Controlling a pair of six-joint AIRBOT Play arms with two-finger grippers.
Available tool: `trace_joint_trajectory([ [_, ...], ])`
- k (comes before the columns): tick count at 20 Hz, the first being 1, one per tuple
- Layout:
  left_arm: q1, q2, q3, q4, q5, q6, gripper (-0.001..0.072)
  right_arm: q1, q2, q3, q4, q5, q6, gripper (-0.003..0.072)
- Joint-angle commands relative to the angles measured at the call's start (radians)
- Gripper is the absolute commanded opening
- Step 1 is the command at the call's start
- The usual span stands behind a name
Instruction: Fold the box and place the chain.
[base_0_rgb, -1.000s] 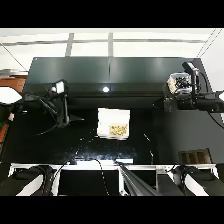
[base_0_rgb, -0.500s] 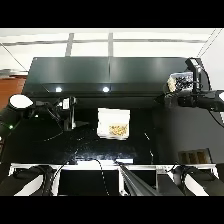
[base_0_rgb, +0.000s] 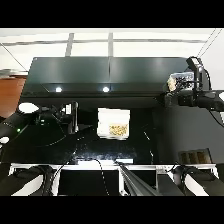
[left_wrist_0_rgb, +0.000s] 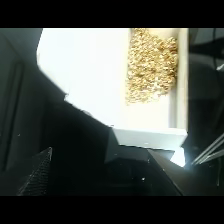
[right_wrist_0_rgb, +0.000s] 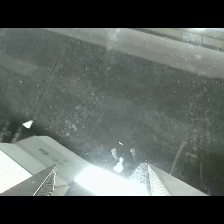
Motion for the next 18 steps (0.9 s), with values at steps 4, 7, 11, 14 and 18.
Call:
trace_joint_trajectory([
  [4,0.001,-0.01,-0.005,-0.013,0.024,-0.177,0.0699,0.001,-0.001,0.0,-0.023,0.004,0.0,0.0699],
  [7,-0.002,-0.034,-0.005,-0.017,-0.045,-0.177,0.0699,0.001,-0.001,0.0,-0.045,0.017,0.0,0.0699],
  [11,-0.011,-0.09,-0.012,0.025,-0.092,-0.143,0.07,0.001,-0.001,0.0,-0.044,0.016,0.0,0.0699],
  [14,-0.019,-0.132,-0.012,0.031,-0.094,-0.109,0.07,0.001,-0.001,0.0,-0.043,0.016,0.0,0.0699],
  [18,-0.054,-0.14,-0.004,0.054,-0.091,-0.067,0.0699,0.001,-0.001,0.0,-0.042,0.016,0.002,0.0699],
])
